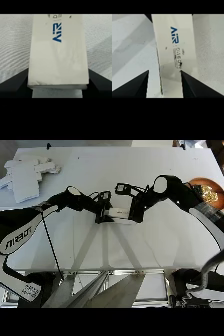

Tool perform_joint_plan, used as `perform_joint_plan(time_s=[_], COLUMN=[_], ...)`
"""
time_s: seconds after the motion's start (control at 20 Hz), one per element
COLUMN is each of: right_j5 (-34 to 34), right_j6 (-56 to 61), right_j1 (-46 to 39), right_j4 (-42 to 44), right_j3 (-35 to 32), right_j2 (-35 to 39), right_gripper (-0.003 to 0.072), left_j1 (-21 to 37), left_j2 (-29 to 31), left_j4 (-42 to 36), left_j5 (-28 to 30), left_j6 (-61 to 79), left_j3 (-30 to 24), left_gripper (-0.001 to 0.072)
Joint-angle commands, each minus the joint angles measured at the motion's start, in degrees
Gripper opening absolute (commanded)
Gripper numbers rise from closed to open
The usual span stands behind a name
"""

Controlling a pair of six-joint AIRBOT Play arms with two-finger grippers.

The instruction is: Fold the box and place the chain.

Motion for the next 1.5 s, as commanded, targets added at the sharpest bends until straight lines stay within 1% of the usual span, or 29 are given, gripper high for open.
perform_joint_plan(time_s=[0.0,0.05,0.1,0.15,0.2,0.25,0.4,0.5,0.65,0.75,0.9,1.1,1.25,1.45], right_j5=[-0.6,-0.7,-0.8,-0.8,-1.3,-2.5,-6.6,-9.4,-13.2,-14.2,-17.9,-17.5,-17.0,-16.9], right_j6=[1.9,2.9,3.5,3.5,3.5,3.5,4.8,4.8,4.8,4.8,4.8,4.8,5.1,9.3], right_j1=[0.0,-0.3,-0.7,-1.3,-1.8,-2.3,-2.9,-3.8,-4.8,-4.5,-3.3,-1.6,-1.5,-1.5], right_j4=[2.0,4.5,8.2,12.8,16.9,20.2,28.1,35.0,39.6,39.5,39.6,39.0,36.1,29.8], right_j3=[0.0,0.0,0.0,0.0,0.0,0.0,-0.8,-3.8,-10.2,-12.2,-12.5,-12.5,-12.5,-12.5], right_j2=[0.7,0.7,0.6,0.6,0.6,0.6,0.2,0.2,0.0,-0.7,-3.6,-5.8,-5.8,-5.8], right_gripper=[0.0380,0.0365,0.0303,0.0222,0.0062,0.0012,0.0011,0.0008,0.0008,0.0008,0.0009,0.0010,0.0010,0.0010], left_j1=[0.0,0.0,0.0,0.0,0.0,0.0,0.0,0.0,0.0,0.0,0.0,0.0,0.0,0.0], left_j2=[0.0,0.0,0.0,0.0,0.0,0.0,0.0,0.0,0.0,0.0,0.0,0.0,0.0,0.0], left_j4=[0.0,0.0,0.0,0.0,0.0,0.0,0.0,0.0,0.0,0.0,0.0,0.0,0.0,0.0], left_j5=[-0.2,-0.2,-0.2,-0.2,-0.2,-0.2,-0.2,-0.2,-0.2,-0.2,-0.2,-0.2,-0.2,-0.2], left_j6=[0.1,0.1,0.1,0.1,0.1,0.1,0.1,0.1,0.1,0.1,0.1,0.1,0.1,0.1], left_j3=[0.0,0.0,0.0,0.0,0.0,0.0,0.0,0.0,0.0,0.0,0.0,0.0,0.0,0.0], left_gripper=[0.0344,0.0344,0.0344,0.0344,0.0344,0.0344,0.0344,0.0344,0.0344,0.0344,0.0344,0.0344,0.0344,0.0344])
